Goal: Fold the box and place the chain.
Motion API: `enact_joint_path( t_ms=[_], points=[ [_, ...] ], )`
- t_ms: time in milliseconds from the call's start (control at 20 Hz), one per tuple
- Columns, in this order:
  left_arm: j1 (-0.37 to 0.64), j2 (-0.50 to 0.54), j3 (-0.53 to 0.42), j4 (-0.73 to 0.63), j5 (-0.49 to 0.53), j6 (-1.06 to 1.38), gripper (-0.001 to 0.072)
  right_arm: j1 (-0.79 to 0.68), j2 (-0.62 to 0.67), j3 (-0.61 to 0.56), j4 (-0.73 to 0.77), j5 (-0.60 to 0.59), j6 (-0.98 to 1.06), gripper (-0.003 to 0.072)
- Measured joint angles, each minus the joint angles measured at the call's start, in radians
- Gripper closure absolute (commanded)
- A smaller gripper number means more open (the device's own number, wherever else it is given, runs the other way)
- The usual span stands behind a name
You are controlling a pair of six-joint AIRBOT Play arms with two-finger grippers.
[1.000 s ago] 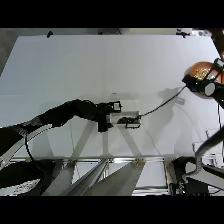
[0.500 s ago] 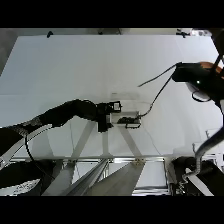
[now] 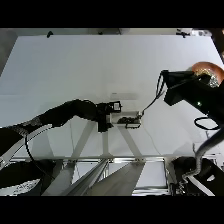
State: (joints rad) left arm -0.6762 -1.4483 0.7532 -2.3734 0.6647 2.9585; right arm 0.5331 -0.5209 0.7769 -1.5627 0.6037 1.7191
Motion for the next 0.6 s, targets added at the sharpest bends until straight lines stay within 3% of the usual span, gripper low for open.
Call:
enact_joint_path(
  t_ms=[600],
  points=[
    [0.000,0.000,0.000,0.000,0.000,0.000,0.0435,0.156,-0.002,0.000,0.016,0.039,0.002,0.0672]
  ],
)
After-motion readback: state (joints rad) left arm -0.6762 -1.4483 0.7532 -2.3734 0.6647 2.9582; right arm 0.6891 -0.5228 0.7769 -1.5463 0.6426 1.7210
